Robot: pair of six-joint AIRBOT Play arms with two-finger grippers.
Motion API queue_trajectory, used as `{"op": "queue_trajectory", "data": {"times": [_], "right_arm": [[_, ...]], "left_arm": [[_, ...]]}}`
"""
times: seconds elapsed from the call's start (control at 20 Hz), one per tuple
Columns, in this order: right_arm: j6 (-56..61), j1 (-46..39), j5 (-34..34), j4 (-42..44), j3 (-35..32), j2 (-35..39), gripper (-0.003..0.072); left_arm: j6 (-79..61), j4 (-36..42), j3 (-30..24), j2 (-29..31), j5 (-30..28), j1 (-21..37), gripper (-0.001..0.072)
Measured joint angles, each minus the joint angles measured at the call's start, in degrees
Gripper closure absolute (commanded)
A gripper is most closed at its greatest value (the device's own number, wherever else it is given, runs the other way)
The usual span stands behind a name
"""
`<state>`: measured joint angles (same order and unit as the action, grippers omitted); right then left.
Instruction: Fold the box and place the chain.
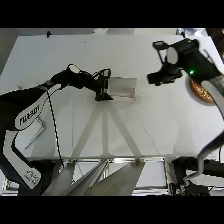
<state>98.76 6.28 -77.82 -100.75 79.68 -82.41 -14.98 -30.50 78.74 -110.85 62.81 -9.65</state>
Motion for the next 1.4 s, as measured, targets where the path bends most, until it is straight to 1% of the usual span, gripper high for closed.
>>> {"op": "queue_trajectory", "data": {"times": [0.1,0.2,0.3,0.35,0.45,0.6,0.8,0.95,1.1,1.15,1.2,1.25,1.3,1.4], "right_arm": [[-3.1,-6.4,-1.0,-2.5,0.0,1.2,0.0366],[-5.5,-13.9,-0.6,-3.5,0.0,1.8,0.0358],[-7.8,-21.7,1.1,-3.9,0.0,2.0,0.0256],[-9.6,-25.6,2.1,-3.3,0.0,1.7,0.0246],[-12.4,-32.4,4.5,-1.0,0.0,0.3,0.0246],[-14.8,-40.5,7.6,0.6,0.0,-3.4,0.0246],[-16.1,-46.6,11.6,1.6,0.0,-8.8,0.0247],[-17.4,-47.9,14.8,2.3,0.0,-12.1,0.0247],[-17.8,-48.2,16.2,3.8,0.0,-15.0,0.0258],[-17.9,-48.2,16.5,4.4,0.0,-15.7,0.0313],[-18.1,-48.3,16.8,5.2,0.0,-16.4,0.0406],[-18.5,-48.3,16.9,6.0,0.0,-16.8,0.0570],[-18.9,-48.3,16.9,7.0,0.1,-17.1,0.0678],[-19.6,-48.3,16.6,8.2,0.1,-17.6,0.0678]], "left_arm": [[0.0,0.0,0.0,0.0,0.0,0.0,0.0491],[0.0,0.0,0.0,0.0,0.0,0.0,0.0491],[0.0,0.0,0.0,0.0,0.0,0.0,0.0491],[0.0,0.0,0.0,0.0,0.0,0.0,0.0491],[0.0,0.0,0.0,0.0,0.0,0.0,0.0491],[0.0,0.0,0.0,0.0,0.0,0.0,0.0491],[0.0,0.0,0.0,0.0,0.0,0.0,0.0491],[0.0,0.0,0.0,0.0,0.0,0.0,0.0491],[0.0,0.0,0.0,0.0,0.0,0.0,0.0491],[0.0,0.0,0.0,0.0,0.0,0.0,0.0491],[0.0,0.0,0.0,0.0,0.0,0.0,0.0491],[0.0,0.0,0.0,0.0,0.0,0.0,0.0491],[0.0,0.0,0.0,0.0,0.0,0.0,0.0491],[0.0,0.0,0.0,0.0,0.0,0.0,0.0491]]}}
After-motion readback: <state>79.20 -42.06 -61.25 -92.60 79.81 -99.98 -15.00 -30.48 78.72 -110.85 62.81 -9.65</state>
